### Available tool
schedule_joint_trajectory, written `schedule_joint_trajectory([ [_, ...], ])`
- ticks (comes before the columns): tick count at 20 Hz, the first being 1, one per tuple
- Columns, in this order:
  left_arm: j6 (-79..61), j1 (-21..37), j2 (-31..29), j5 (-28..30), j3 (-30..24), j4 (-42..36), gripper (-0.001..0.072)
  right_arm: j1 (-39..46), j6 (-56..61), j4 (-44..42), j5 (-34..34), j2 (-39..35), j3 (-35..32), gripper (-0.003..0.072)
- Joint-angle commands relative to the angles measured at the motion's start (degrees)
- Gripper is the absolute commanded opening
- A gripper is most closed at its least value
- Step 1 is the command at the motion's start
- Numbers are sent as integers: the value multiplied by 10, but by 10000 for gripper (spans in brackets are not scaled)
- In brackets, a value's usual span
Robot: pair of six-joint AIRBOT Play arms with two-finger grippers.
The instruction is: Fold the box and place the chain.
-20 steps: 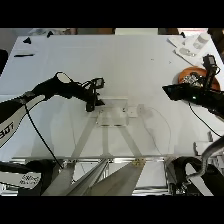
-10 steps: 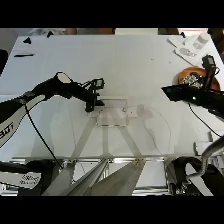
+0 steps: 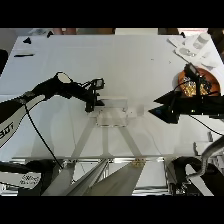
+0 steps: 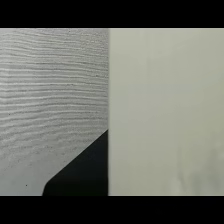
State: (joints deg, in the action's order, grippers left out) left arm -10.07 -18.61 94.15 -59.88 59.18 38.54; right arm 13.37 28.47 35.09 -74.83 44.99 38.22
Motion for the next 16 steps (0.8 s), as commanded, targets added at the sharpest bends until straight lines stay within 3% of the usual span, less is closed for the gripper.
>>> schedule_joint_trajectory([
  [1, 0, 0, 0, 0, 0, 0, 13, -54, -76, 8, -40, 0, 2, 666],
  [7, 0, 0, 0, 0, 0, 0, 13, -113, -96, 63, -28, 0, 2, 682],
  [16, 0, 0, 0, 0, 0, 0, 13, -126, -170, 52, 103, 0, 2, 692],
])
